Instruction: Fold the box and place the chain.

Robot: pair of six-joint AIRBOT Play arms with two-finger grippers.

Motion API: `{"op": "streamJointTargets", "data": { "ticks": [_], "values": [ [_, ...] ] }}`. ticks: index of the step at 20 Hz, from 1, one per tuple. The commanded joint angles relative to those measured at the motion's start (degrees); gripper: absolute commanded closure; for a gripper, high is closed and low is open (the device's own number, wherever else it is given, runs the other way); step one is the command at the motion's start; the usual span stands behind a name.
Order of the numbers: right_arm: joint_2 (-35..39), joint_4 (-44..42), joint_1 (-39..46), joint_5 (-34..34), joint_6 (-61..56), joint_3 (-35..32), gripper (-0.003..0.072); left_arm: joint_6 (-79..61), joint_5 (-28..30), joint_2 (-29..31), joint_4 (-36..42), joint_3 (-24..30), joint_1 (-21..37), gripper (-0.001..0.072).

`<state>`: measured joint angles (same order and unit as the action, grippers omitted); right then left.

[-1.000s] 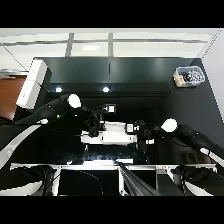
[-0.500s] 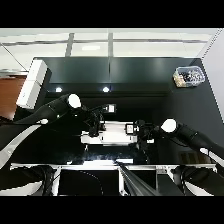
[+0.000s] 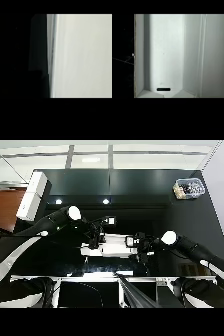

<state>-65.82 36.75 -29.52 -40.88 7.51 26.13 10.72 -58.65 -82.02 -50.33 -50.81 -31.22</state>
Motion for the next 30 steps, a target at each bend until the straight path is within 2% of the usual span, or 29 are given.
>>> {"op": "streamJointTargets", "data": {
  "ticks": [1,2,4,5,6,7,8,11,12,13,15,16,18,20,22,26,28,30],
  "values": [
    [-0.04,-0.11,-0.04,0.15,-0.02,-0.02,0.0250,0.04,-0.26,0.26,-0.04,-0.07,0.00,0.0580],
    [-0.04,-0.13,-0.04,0.15,-0.02,-0.02,0.0250,0.04,-0.39,0.61,-0.26,-0.07,0.00,0.0535],
    [-0.04,-0.11,-0.04,0.15,0.00,-0.02,0.0250,0.07,-0.39,2.10,-1.62,-0.07,0.02,0.0523],
    [-0.04,-0.13,-0.04,0.15,0.00,-0.02,0.0250,0.09,-0.39,3.08,-2.71,-0.07,0.04,0.0485],
    [-0.04,-0.11,-0.04,0.17,-0.02,-0.02,0.0250,0.61,-0.42,4.22,-3.82,-0.07,0.13,0.0262],
    [-0.04,-0.11,-0.04,0.15,0.00,-0.02,0.0250,3.04,-0.35,5.33,-4.92,-0.07,0.28,0.0121],
    [-0.04,-0.11,-0.04,0.15,-0.02,-0.02,0.0250,5.75,-0.46,6.69,-6.49,-0.07,0.55,0.0021],
    [-0.04,-0.11,-0.04,0.17,0.00,-0.02,0.0250,16.98,-3.56,10.99,-12.48,-0.07,1.62,0.0018],
    [-0.04,-0.11,-0.04,0.15,0.00,-0.02,0.0250,23.65,-4.68,12.61,-15.63,-0.04,1.86,0.0048],
    [-0.04,-0.11,-0.04,0.17,0.00,-0.02,0.0250,29.42,-6.01,14.01,-18.45,-0.04,2.12,0.0195],
    [-0.04,-0.11,-0.04,0.15,0.00,-0.02,0.0250,37.86,-10.93,16.24,-21.20,-0.04,3.04,0.0654],
    [-0.04,-0.11,-0.04,0.15,0.00,-0.02,0.0250,39.41,-14.29,16.74,-19.91,-0.02,3.72,0.0680],
    [-0.04,-0.11,-0.04,0.17,0.00,-0.02,0.0250,43.19,-19.21,16.79,-13.68,0.48,4.63,0.0680],
    [-0.04,-0.11,-0.04,0.17,-0.02,-0.02,0.0250,43.74,-19.37,16.79,-3.69,3.50,4.57,0.0681],
    [-0.04,-0.11,-0.04,0.15,0.00,-0.02,0.0250,43.71,-15.15,16.98,6.19,8.17,4.52,0.0681],
    [-0.04,-0.13,-0.04,0.11,-0.02,-0.02,0.0250,39.08,-1.77,18.16,21.92,16.22,4.52,0.0682],
    [-0.04,-0.11,-0.04,0.11,-0.02,-0.02,0.0250,31.74,2.34,18.18,32.06,17.35,4.52,0.0681],
    [-0.04,-0.11,-0.04,0.11,-0.02,-0.02,0.0250,29.14,8.15,18.18,36.28,17.35,4.52,0.0681]
  ]
}}
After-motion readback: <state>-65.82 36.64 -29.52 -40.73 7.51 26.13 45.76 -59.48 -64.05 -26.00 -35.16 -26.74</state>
